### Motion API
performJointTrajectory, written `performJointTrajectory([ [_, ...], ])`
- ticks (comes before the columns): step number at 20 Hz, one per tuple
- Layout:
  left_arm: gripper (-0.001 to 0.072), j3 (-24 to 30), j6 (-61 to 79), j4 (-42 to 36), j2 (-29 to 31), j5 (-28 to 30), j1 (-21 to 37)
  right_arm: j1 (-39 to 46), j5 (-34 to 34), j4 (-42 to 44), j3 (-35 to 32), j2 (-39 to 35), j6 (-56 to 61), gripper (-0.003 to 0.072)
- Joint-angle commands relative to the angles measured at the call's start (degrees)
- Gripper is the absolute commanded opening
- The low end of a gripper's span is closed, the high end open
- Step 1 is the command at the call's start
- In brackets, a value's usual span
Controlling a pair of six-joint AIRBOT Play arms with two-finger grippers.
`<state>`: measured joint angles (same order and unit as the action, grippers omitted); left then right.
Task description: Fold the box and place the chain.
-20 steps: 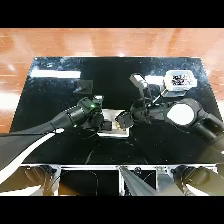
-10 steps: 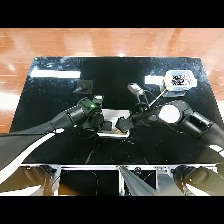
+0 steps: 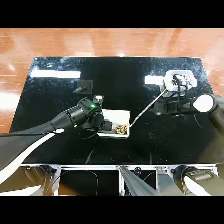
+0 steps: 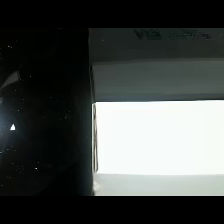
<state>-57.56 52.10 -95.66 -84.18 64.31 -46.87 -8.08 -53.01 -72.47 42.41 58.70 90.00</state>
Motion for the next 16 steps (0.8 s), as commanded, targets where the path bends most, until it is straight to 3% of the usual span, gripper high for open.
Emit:
performJointTrajectory([
  [1,0.002,0.0,0.0,0.0,0.0,0.2,0.0,8.5,13.6,1.6,1.5,9.0,4.4,0.0664],
  [7,0.0021,0.0,0.0,0.0,0.0,0.2,0.0,9.5,15.2,1.4,14.9,26.5,10.9,0.0664],
  [16,0.0021,0.0,0.0,0.0,0.0,0.0,0.0,9.5,19.6,-1.5,18.4,31.2,13.4,0.0663],
])
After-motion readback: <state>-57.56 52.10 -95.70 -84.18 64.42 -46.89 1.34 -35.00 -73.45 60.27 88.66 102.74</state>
